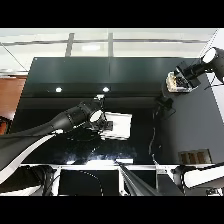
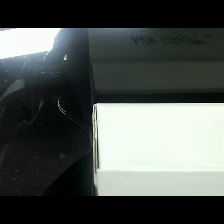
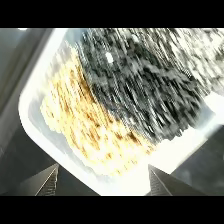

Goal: Fold the box and place the chain.

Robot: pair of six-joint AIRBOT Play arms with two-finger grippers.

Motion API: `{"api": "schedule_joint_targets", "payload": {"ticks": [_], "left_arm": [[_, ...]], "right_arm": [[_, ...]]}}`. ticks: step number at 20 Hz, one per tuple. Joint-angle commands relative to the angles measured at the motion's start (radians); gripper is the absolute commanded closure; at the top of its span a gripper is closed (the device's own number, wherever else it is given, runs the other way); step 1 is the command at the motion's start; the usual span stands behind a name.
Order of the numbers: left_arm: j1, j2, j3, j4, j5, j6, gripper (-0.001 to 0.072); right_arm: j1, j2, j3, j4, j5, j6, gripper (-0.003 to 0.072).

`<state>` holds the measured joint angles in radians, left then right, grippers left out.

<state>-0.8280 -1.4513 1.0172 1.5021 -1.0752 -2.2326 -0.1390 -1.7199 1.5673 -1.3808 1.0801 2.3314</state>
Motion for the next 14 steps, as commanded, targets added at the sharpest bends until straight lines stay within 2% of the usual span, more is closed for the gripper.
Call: {"api": "schedule_joint_targets", "payload": {"ticks": [1, 2, 3, 4, 14], "left_arm": [[0.0, 0.0, 0.0, 0.0, 0.0, 0.0, 0.0679], [0.0, 0.0, 0.0, 0.0, 0.0, 0.0, 0.0679], [0.0, 0.0, 0.0, 0.0, 0.0, 0.0, 0.0679], [0.0, 0.0, 0.0, 0.0, 0.0, 0.0, 0.0679], [0.0, 0.0, 0.0, 0.0, 0.0, 0.0, 0.0679]], "right_arm": [[-0.009, -0.086, 0.089, 0.038, 0.001, 0.037, 0.008], [-0.009, -0.09, 0.091, 0.038, -0.011, 0.041, 0.0081], [-0.01, -0.093, 0.091, 0.038, -0.027, 0.048, 0.0125], [-0.01, -0.098, 0.091, 0.038, -0.041, 0.057, 0.0129], [-0.003, -0.154, 0.091, 0.045, -0.038, 0.07, 0.013]]}}
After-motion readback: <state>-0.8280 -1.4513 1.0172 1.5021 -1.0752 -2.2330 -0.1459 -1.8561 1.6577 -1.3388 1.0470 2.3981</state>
